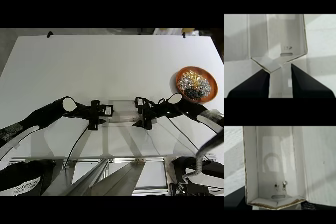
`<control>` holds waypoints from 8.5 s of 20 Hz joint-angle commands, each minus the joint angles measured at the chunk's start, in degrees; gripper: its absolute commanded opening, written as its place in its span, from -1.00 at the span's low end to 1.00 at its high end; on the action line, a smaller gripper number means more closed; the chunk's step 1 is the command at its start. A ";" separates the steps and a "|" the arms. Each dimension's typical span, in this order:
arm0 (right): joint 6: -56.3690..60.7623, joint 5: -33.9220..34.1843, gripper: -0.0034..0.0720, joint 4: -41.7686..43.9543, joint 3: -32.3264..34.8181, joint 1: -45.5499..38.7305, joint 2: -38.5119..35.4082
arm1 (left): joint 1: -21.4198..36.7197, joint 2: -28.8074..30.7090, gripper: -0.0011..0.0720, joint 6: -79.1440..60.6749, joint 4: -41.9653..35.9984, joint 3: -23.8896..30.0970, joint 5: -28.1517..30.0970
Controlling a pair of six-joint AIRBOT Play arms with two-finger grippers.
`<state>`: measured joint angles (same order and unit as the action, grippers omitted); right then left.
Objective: Fold the box and place the chain.
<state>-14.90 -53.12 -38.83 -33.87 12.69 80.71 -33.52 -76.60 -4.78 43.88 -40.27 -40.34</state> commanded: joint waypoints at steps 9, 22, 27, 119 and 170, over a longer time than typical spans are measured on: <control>0.00 -0.02 0.15 0.02 -0.04 0.04 0.00 | -2.05 -1.60 -0.56 -0.13 -5.57 0.02 3.02; 0.00 -0.02 0.15 0.02 -0.04 0.04 0.00 | -4.44 -2.60 -0.17 2.84 -6.03 0.02 5.68; 0.00 -0.02 0.15 0.02 -0.04 0.04 0.00 | -4.33 -1.57 -0.18 7.41 -5.60 0.02 5.40; 0.00 -0.02 0.15 0.02 -0.04 0.04 0.00 | 3.78 3.48 -0.72 73.22 -5.49 -0.33 -6.84; 0.00 -0.02 0.15 0.02 -0.04 0.04 0.00 | -1.77 1.79 -0.17 87.69 8.85 -7.96 -6.47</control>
<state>-14.92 -53.15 -38.81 -33.87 12.69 80.73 -34.48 -74.59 77.95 49.01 -47.09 -46.98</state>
